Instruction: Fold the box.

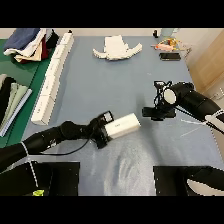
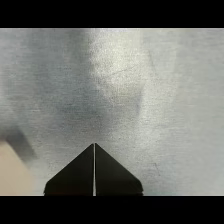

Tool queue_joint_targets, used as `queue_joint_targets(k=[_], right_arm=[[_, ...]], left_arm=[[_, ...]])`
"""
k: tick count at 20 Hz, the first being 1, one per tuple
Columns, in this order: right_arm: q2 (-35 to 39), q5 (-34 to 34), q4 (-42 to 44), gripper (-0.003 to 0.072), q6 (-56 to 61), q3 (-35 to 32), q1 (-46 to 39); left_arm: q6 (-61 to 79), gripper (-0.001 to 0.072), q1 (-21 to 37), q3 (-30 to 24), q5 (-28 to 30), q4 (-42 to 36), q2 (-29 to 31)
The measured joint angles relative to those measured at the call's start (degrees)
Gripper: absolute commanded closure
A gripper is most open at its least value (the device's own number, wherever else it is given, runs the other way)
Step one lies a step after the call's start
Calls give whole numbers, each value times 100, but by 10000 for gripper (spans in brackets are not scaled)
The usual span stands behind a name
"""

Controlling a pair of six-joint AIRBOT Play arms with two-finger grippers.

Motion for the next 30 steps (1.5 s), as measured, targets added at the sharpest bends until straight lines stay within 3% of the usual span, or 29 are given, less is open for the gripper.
queue_joint_targets(k=[2,5,8,11,16,20,30], right_arm=[[-4,2,4,679,11,2,2],[-4,9,0,679,24,2,2],[-4,9,-2,679,26,2,0],[-4,9,0,679,26,2,0],[-4,11,0,679,28,2,0],[-4,13,0,679,28,2,2],[-4,11,-2,679,28,2,-2]], left_arm=[[-826,212,643,111,28,413,87],[-2188,212,1926,597,-389,1451,-7],[-3077,212,3045,1414,-855,2210,-437],[-3519,212,3738,2406,-1084,2573,-1202],[-4271,212,4299,3989,-1193,3032,-2741],[-4522,212,4441,4824,-1211,3169,-3657],[-4634,212,4489,5399,-439,3248,-4352]])
